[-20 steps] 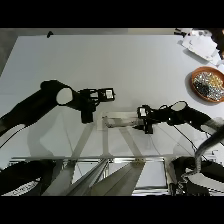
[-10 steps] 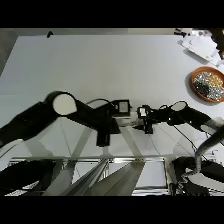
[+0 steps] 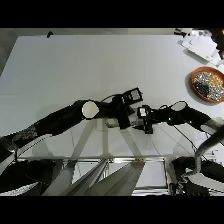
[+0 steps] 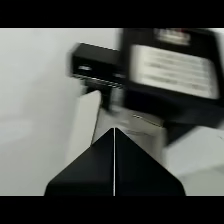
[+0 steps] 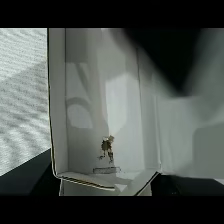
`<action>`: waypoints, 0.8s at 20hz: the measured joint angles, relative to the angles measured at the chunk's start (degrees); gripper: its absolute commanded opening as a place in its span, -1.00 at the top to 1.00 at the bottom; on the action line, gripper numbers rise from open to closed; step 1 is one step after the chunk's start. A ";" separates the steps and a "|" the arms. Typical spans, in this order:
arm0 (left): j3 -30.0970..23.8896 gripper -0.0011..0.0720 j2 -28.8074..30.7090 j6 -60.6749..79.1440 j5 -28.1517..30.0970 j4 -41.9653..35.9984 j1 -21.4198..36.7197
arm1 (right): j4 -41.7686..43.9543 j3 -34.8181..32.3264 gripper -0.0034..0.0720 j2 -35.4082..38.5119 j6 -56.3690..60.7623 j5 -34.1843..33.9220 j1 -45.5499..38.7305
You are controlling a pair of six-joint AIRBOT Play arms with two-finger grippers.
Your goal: Fold the box and place the chain.
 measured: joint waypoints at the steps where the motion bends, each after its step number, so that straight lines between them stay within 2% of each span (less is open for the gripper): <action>1: 0.00 0.97 -0.31 -0.26 2.19 -0.09 1.05 | 0.00 -0.02 -0.31 0.00 0.00 0.00 0.00; 5: 0.00 0.97 -2.58 -1.33 4.57 -0.20 5.16 | 0.00 0.00 -0.31 0.00 0.00 0.00 0.00; 16: 0.02 0.97 -10.25 -1.97 -5.66 -0.37 7.43 | -0.02 -0.02 -0.31 0.00 0.02 0.04 -0.02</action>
